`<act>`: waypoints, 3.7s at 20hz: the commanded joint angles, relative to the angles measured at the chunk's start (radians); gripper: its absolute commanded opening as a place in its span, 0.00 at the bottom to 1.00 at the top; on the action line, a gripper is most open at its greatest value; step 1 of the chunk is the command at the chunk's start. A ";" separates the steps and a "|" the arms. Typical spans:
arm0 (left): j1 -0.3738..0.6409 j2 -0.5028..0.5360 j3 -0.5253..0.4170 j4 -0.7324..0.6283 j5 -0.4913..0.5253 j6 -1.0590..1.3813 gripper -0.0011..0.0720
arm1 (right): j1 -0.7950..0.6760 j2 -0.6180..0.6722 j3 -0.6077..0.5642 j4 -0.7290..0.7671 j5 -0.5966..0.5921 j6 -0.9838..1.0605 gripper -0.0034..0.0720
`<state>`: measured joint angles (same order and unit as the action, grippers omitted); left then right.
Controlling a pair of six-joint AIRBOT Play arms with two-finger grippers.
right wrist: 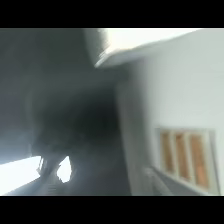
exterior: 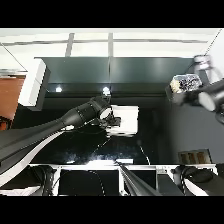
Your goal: Fold the box and place the chain.
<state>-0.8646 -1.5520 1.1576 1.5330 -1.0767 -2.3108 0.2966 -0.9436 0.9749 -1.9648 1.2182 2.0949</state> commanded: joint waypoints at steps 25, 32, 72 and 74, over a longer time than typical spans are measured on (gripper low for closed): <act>0.002 0.000 0.000 0.000 -0.001 0.000 0.05 | -0.575 -0.958 0.698 0.327 -0.180 -0.159 0.93; 0.002 0.000 0.000 -0.001 -0.003 -0.001 0.05 | -0.575 -0.947 0.740 0.341 -0.105 -0.211 0.06; 0.002 0.000 0.000 -0.003 0.003 -0.001 0.05 | -0.429 -0.009 0.838 1.255 0.415 -0.731 0.06; 0.002 0.000 0.000 -0.003 0.003 -0.001 0.05 | -0.399 -0.013 0.838 1.258 0.402 -0.731 0.06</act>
<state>-0.8635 -1.5520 1.1576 1.5284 -1.0752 -2.3119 -0.1383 -0.9539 1.8133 -0.7204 1.6203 1.3685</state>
